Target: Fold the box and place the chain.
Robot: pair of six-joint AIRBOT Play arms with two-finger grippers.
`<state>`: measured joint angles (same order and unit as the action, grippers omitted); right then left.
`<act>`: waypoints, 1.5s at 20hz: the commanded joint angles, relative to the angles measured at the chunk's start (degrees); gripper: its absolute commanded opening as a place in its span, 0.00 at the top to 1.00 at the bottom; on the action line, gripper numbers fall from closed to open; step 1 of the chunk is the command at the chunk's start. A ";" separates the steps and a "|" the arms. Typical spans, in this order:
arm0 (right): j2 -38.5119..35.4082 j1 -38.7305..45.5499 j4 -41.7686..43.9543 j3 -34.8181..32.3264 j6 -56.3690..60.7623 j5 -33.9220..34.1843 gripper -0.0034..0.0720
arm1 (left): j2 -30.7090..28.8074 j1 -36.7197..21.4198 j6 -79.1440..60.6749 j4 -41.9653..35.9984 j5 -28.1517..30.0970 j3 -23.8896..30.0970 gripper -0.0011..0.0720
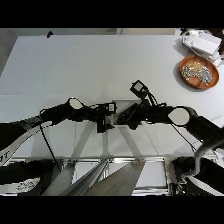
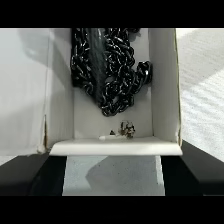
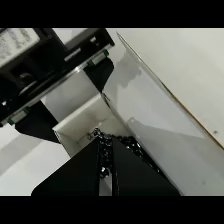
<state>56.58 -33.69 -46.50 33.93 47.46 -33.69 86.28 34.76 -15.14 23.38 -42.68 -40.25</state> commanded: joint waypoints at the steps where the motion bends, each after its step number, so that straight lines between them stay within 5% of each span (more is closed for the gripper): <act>1: 3.41 -0.63 -0.22 0.02 0.74 -0.35 0.93 | -0.04 -0.02 0.00 0.00 0.02 0.00 0.54; 3: 3.85 -0.66 -0.22 0.00 0.74 -0.87 0.86 | -0.04 -0.02 0.00 0.00 0.02 0.00 0.54; 5: 4.02 -0.66 -0.17 0.02 1.27 -1.92 0.63 | -0.04 -0.02 0.00 0.00 0.00 0.00 0.54; 6: 3.98 -0.63 -0.13 0.07 2.54 -2.03 0.63 | -0.04 -0.02 0.00 0.00 0.02 0.00 0.54; 8: 3.54 -0.57 -0.55 1.55 3.10 -4.11 0.64 | -0.04 -0.02 0.00 0.00 0.02 0.00 0.54; 12: 2.14 3.37 -11.91 13.75 3.28 -17.55 0.91 | -0.04 -0.02 0.00 0.00 0.00 0.00 0.54; 14: 2.14 8.31 -17.14 20.44 3.72 -23.06 0.91 | -0.04 -0.02 0.00 0.00 0.02 0.00 0.54; 21: 8.22 20.87 -18.97 24.02 -1.49 -17.62 0.94 | -0.04 -0.02 0.00 0.00 0.00 0.00 0.54; 30: 21.00 17.62 -11.15 24.02 -11.85 -22.53 0.94 | -0.04 -0.02 0.00 0.00 0.00 0.00 0.54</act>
<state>75.42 -14.92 -59.88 57.89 39.40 -54.11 86.28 34.76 -15.14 23.38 -42.68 -40.25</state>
